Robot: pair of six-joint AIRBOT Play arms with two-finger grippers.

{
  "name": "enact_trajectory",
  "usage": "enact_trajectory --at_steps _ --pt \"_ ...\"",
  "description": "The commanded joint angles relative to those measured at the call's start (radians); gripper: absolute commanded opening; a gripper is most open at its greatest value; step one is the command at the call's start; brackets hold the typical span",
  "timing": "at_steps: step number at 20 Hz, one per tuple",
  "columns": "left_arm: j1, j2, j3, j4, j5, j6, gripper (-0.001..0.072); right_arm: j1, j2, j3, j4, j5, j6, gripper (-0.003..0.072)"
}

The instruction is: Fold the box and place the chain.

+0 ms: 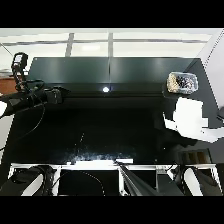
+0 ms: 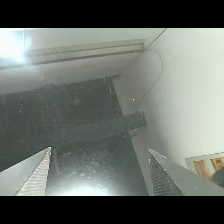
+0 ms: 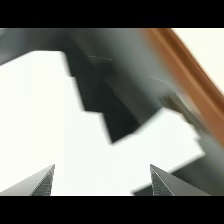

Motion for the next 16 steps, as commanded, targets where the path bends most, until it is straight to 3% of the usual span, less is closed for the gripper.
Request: enact_trajectory --at_steps 1,4,6,12,16 --pt "0.0 0.0 0.0 -0.001 0.0 0.0 0.0709 -0.383 -0.043 0.01 0.223 -0.059 -0.206 0.0696" --pt "0.0 0.0 0.0 0.0 0.0 -0.001 0.0709 -0.584 -0.148 0.011 0.491 -0.147 -0.473 0.0696" --pt "0.0 0.0 0.0 -0.001 0.0 -0.001 0.0709 -0.636 -0.238 0.016 0.623 -0.188 -0.624 0.0695" --pt "0.0 -0.001 0.0 0.0 0.008 -0.001 0.0709 -0.637 -0.375 0.086 0.562 -0.102 -0.642 0.0695" --pt "0.0 -0.001 0.0 0.0 0.014 -0.001 0.0709 -0.636 -0.479 0.186 0.578 -0.13 -0.65 0.0694"
